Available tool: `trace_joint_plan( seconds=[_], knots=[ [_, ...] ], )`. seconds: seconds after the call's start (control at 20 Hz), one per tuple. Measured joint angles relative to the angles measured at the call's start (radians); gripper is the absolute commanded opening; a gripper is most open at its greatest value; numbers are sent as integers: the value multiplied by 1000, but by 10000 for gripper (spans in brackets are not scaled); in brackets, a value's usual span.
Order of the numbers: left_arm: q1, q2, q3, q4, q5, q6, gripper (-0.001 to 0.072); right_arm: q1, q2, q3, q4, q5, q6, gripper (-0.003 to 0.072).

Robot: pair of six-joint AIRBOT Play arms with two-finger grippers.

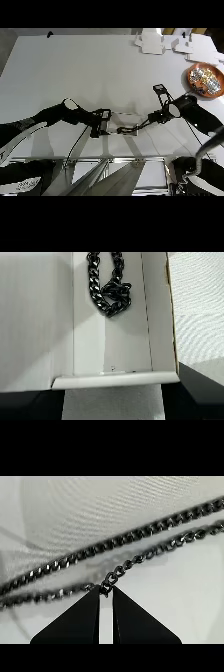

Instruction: Fold the box and place the chain.

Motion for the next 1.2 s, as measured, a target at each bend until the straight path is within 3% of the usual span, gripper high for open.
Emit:
trace_joint_plan(
  seconds=[0.3,0.55,0.8,1.2],
  knots=[
    [0,0,0,0,0,0,272,89,309,0,49,132,-37,19],
    [0,0,0,0,0,0,272,219,501,0,218,60,9,19],
    [0,0,0,0,0,0,272,354,522,0,342,-131,31,19],
    [0,0,0,0,0,0,272,515,415,0,409,-367,66,19]
  ],
)
